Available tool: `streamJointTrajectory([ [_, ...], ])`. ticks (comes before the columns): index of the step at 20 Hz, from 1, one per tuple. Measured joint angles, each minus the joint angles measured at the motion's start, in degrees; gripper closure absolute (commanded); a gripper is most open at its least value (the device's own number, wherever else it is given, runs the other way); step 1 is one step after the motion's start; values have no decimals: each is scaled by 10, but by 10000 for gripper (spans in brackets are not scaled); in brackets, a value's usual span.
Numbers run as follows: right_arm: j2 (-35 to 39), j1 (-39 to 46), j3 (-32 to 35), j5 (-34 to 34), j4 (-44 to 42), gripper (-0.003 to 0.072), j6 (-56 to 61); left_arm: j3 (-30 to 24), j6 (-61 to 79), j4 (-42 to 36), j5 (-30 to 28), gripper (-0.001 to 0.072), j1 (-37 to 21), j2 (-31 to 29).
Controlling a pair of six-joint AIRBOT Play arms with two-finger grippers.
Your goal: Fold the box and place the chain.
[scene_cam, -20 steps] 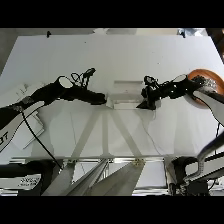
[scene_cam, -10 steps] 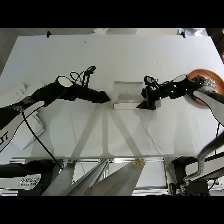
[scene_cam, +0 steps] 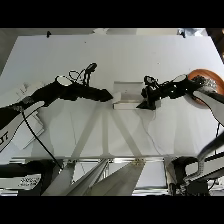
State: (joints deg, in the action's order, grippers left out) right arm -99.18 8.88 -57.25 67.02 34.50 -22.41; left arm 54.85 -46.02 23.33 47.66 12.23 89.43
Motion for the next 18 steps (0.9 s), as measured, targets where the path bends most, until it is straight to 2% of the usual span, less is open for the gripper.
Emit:
streamJointTrajectory([
  [4, 0, 0, 0, 0, 0, 389, 0, 0, 6, -15, 2, 90, 7, 3],
  [9, 0, 0, 0, 0, 0, 389, 0, 0, 9, -77, -10, 91, 28, 26],
  [18, 0, 0, 0, 0, 0, 389, 1, 0, 0, -88, -86, 92, 60, 34],
])
